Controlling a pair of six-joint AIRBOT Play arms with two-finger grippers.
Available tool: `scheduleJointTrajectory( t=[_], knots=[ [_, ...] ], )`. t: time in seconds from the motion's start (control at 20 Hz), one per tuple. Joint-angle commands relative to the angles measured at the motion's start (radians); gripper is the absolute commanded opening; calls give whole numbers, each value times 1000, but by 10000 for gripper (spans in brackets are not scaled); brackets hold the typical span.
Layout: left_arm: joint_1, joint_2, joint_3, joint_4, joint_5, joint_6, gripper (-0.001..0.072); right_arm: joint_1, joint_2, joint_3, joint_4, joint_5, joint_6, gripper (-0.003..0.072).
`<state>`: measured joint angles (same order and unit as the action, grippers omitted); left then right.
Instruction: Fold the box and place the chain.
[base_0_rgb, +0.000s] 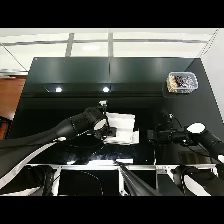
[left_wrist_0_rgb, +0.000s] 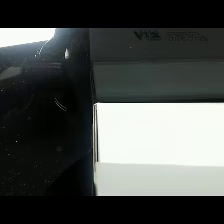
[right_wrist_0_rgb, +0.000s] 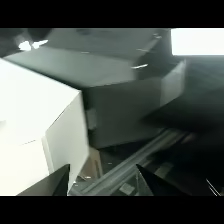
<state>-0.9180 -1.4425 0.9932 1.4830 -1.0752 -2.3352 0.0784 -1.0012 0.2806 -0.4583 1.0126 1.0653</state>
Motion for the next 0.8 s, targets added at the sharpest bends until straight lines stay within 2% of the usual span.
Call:
scheduleJointTrajectory(
  t=[0.0,0.25,0.55,0.75],
  knots=[
    [-1,0,0,0,0,0,28,48,-2,45,36,4,-26,492],
    [-1,0,0,0,0,0,28,154,-2,116,75,-69,55,492],
    [-1,0,0,0,0,0,28,324,-2,157,-128,-229,284,492],
    [-1,0,0,0,0,0,28,395,-2,181,-222,-273,414,482]
  ],
)
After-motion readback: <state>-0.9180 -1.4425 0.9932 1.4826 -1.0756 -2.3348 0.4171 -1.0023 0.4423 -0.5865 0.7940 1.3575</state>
